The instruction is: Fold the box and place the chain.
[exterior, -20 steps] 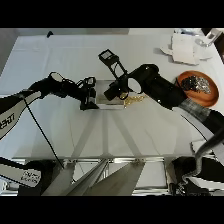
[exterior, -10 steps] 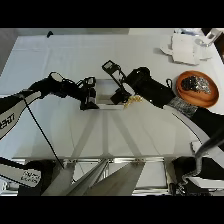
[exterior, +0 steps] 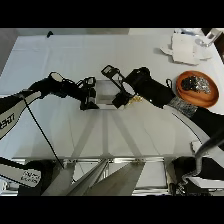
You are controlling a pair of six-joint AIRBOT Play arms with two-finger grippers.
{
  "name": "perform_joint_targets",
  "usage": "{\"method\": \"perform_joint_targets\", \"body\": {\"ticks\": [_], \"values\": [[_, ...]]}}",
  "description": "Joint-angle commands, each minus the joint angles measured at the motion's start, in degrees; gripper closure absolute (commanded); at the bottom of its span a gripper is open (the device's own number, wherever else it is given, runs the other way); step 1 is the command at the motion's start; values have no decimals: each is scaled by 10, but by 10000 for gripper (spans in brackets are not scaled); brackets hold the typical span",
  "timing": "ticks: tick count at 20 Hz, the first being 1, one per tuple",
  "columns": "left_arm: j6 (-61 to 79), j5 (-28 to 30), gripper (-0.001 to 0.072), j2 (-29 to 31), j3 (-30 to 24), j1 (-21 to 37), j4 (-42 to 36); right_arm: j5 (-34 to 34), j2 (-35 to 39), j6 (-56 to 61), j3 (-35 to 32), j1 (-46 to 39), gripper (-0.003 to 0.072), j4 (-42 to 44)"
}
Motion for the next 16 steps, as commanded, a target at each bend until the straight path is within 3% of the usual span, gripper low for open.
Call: {"method": "perform_joint_targets", "body": {"ticks": [1, 4, 6, 8, 11, 16], "values": [[0, 0, 314, 0, 0, 0, 0, 23, 17, -85, 0, -14, 454, 0], [0, 0, 314, 0, 0, 0, 0, 33, 60, -160, 0, -73, 447, 26], [0, 0, 314, 0, 0, 0, 0, 45, 81, -279, 0, -127, 380, 90], [0, 0, 314, 0, 0, 0, 0, 59, 82, -383, -1, -174, 379, 150], [0, 0, 314, 0, 0, 0, 0, 56, 61, -513, -3, -216, 217, 183], [0, 0, 314, 0, 0, 0, 0, 17, -26, -626, -3, -222, 125, 184]]}}
